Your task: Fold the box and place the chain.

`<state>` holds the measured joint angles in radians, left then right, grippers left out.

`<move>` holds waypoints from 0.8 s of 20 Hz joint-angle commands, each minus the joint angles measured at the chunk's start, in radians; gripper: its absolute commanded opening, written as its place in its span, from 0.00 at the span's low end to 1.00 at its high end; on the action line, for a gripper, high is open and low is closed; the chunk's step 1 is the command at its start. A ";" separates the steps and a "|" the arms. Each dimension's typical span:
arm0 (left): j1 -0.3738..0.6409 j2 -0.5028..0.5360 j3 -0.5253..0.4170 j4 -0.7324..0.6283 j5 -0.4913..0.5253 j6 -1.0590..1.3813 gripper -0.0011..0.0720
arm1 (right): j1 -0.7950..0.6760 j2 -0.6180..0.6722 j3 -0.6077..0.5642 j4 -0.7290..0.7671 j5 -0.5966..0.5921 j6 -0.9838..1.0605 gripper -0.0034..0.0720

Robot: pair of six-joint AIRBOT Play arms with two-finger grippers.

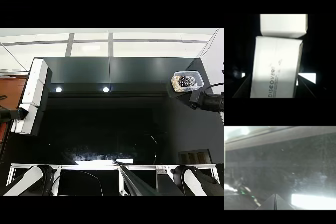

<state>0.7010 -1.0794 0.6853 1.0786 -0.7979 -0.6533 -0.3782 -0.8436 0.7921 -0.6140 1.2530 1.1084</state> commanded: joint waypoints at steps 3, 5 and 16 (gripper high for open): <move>-0.042 0.140 0.140 0.009 -0.166 -0.249 0.98 | 0.103 0.000 0.117 0.066 -0.066 0.001 0.06; -0.099 0.203 0.185 -0.008 -0.208 -0.273 0.98 | 0.189 0.000 0.219 0.003 -0.091 0.003 0.06; -0.874 0.314 0.138 -0.057 -0.035 -0.537 0.04 | 0.507 0.101 0.202 -0.704 -0.225 0.303 0.05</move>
